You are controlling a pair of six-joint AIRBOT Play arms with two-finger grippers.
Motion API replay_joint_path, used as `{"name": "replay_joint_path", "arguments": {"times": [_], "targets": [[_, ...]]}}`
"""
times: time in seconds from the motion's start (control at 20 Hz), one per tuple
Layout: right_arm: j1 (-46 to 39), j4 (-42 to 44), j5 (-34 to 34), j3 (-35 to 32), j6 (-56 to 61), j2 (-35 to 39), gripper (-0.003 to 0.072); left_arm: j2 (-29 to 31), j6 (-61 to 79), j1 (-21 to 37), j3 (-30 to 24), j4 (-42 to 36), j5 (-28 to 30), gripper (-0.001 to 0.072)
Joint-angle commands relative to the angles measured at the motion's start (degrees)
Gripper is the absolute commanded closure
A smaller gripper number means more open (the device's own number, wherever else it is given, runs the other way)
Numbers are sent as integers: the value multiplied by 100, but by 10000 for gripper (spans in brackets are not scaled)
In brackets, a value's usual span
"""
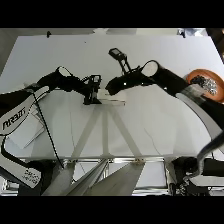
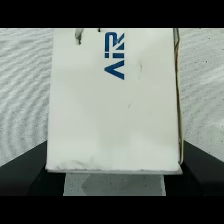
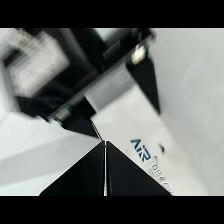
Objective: Fold the box and place the chain.
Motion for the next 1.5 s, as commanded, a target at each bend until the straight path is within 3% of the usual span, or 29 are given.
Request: {"name": "replay_joint_path", "arguments": {"times": [0.0, 0.2, 0.45, 0.65, 0.9, 1.2, 1.45], "targets": [[-164, -866, 282, 2, 267, 763, 677, 4, 7, 2, 0, 7, 2, 386], [-507, -1113, 728, -332, 472, 868, 677, 4, 7, 2, -2, 7, 2, 386], [-629, -1060, -160, -1681, 472, 664, 677, 2, 7, 2, -2, 7, 0, 386], [-579, -861, -313, -1738, 468, 138, 677, 4, 7, 2, -2, 7, 4, 386], [-525, -918, -275, -1738, 446, 192, 677, 4, 7, 2, 0, 4, 2, 386], [-807, -953, -282, -1729, 446, 1386, 677, 2, 7, 2, -2, 7, 0, 386], [-1587, -1880, -297, -1729, 494, 2481, 676, 4, 7, 2, -2, 4, 4, 386]]}}
